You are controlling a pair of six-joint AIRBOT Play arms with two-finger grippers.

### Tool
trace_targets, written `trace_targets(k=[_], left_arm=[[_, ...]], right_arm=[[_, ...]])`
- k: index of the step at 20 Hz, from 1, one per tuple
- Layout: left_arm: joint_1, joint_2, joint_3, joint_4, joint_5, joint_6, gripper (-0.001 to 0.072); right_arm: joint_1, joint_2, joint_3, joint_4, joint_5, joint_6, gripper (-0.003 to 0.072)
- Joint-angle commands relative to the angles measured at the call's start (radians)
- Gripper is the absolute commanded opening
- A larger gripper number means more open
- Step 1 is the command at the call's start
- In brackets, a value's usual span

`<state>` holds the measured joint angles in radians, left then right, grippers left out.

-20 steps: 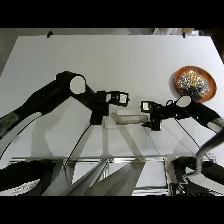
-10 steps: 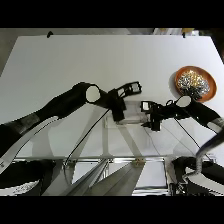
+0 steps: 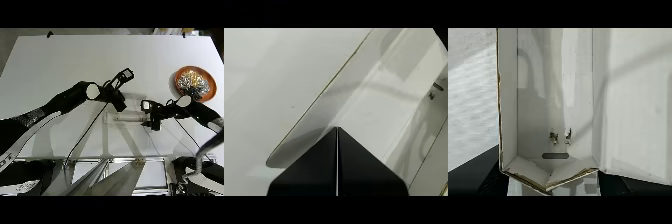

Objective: Fold the box and place the chain.

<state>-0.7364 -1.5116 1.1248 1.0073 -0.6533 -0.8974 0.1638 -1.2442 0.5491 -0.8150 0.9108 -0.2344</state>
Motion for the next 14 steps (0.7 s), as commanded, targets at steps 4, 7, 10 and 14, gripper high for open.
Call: trace_targets(k=[4,7,10,14], left_arm=[[0.003,0.096,0.0,0.175,-0.191,-0.019,0.0005],[0.003,0.145,0.0,0.232,-0.355,0.13,0.0008],[0.003,0.116,-0.001,0.219,-0.528,0.306,0.001],[0.003,0.041,-0.001,0.214,-0.497,0.341,0.0045]], right_arm=[[0.0,0.0,0.0,0.0,-0.002,0.001,0.0435],[0.0,0.0,0.0,0.0,-0.002,0.001,0.0435],[0.0,0.0,0.0,0.0,-0.002,0.001,0.0435],[0.0,0.0,0.0,0.0,-0.002,0.001,0.0435]])
